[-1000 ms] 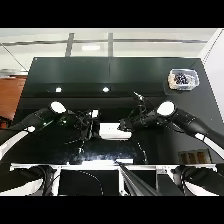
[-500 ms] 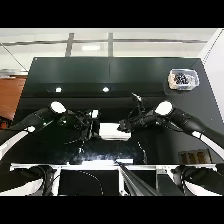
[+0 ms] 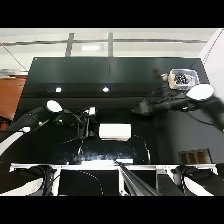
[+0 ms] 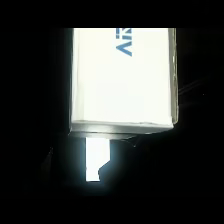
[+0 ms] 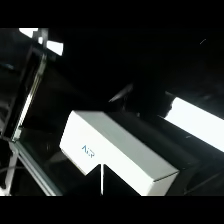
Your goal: Fold the box and place the chain.
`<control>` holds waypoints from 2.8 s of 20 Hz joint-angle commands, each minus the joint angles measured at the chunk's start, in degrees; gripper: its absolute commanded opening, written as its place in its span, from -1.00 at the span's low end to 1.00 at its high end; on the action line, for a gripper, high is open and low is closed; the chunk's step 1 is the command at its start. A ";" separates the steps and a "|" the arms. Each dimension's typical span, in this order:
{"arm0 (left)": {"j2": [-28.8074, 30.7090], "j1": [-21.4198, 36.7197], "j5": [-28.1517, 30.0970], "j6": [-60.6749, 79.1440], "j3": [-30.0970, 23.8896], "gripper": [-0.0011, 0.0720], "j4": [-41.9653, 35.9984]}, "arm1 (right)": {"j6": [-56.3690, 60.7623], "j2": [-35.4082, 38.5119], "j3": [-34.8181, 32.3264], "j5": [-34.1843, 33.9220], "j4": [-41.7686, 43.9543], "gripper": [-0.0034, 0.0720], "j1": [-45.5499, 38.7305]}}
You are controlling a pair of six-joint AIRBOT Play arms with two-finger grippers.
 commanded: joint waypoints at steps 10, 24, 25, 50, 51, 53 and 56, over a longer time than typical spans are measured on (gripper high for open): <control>7.48 -9.09 -3.10 -28.41 8.92 1.00 5.88 | -0.46 6.45 0.94 0.72 -8.44 -0.83 -15.28; 1.99 -19.87 8.20 -26.95 9.94 1.00 6.97 | -0.44 6.45 0.94 1.66 -9.99 -0.83 -15.28; 1.84 -19.87 7.58 -26.95 9.94 1.00 7.08 | -0.44 6.45 0.94 1.64 -9.99 -0.83 -15.28; -5.42 -24.24 15.43 -34.73 10.05 0.87 9.16 | -0.39 6.45 0.94 -0.20 -10.27 -0.83 -15.28; -5.40 -23.98 14.82 -38.03 10.49 0.51 11.13 | -0.39 6.45 0.94 -0.39 -10.27 -0.83 -15.30; -5.09 -23.17 12.35 -42.49 12.28 -0.18 16.72 | -0.37 6.45 0.94 -0.94 -10.27 -0.83 -15.30; -4.79 -16.87 8.35 -51.08 16.87 -0.21 25.27 | -0.24 6.45 0.94 -1.40 -10.27 -0.83 -15.30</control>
